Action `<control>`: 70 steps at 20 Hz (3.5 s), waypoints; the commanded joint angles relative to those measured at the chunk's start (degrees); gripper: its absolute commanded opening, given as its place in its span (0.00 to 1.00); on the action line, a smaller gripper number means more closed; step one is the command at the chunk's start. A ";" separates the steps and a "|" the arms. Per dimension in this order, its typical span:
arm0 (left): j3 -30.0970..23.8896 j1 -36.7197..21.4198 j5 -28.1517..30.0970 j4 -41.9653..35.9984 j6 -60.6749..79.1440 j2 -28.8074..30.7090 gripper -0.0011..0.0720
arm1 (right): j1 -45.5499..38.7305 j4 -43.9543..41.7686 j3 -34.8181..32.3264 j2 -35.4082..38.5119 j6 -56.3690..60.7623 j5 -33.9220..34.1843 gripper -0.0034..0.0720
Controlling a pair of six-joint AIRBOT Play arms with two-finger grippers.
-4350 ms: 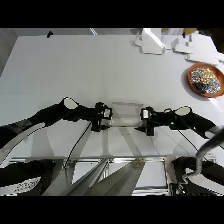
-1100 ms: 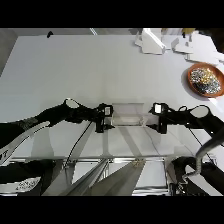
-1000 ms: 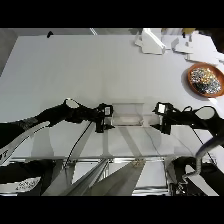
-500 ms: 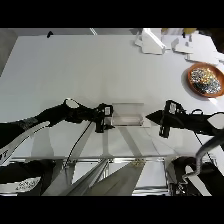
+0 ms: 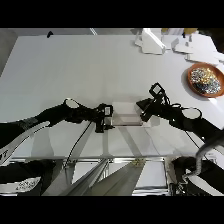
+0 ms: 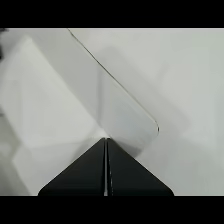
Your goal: Fold the box and place the chain.
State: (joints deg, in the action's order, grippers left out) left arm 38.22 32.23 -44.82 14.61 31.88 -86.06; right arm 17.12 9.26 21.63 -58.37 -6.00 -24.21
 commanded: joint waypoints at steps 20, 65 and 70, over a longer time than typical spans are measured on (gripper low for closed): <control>-0.02 0.00 0.00 0.00 0.04 0.04 0.36 | 1.03 58.01 4.02 17.16 23.98 -29.83 0.07; -0.02 0.00 0.00 0.00 0.04 0.04 0.36 | -3.69 37.86 3.96 2.91 2.97 -22.29 0.49; -0.02 0.00 0.00 0.00 0.04 0.04 0.36 | -10.62 39.39 3.96 16.74 18.64 -29.73 0.07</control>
State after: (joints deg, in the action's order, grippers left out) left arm 38.20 32.21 -44.82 14.55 31.79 -86.02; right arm 9.96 46.78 25.58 -48.03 2.00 -50.72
